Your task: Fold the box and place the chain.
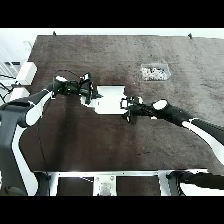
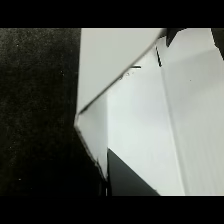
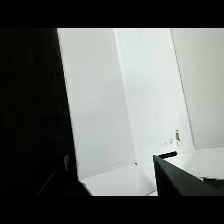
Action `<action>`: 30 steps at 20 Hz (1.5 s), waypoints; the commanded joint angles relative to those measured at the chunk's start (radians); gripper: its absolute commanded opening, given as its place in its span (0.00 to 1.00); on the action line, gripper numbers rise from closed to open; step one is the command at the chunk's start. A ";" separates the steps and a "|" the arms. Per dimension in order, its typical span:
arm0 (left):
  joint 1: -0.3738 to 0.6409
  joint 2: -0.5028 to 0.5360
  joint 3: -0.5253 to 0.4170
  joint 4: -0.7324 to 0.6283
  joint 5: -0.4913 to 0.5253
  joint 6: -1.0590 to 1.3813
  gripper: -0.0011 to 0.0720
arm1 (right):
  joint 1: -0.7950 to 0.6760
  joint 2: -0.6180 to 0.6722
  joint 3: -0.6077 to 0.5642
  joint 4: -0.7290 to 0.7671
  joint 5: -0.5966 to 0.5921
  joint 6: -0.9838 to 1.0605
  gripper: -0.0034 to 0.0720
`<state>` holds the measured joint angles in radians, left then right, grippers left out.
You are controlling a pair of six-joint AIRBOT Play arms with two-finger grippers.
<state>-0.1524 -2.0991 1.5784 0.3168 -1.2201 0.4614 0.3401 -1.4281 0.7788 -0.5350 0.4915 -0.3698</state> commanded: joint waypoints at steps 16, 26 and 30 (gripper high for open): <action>0.000 0.000 0.000 0.000 0.001 0.000 0.04 | -0.137 -0.084 0.208 0.052 0.196 0.074 0.90; 0.000 0.000 0.000 0.000 0.001 0.000 0.04 | -0.243 -0.311 0.455 -0.005 0.525 0.131 0.90; 0.000 0.000 0.000 0.000 0.000 0.000 0.04 | -0.244 -0.375 0.544 -0.045 0.583 0.146 0.90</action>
<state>-0.1524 -2.0991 1.5784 0.3168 -1.2201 0.4614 0.1013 -1.7569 1.2602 -0.5488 1.0153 -0.2382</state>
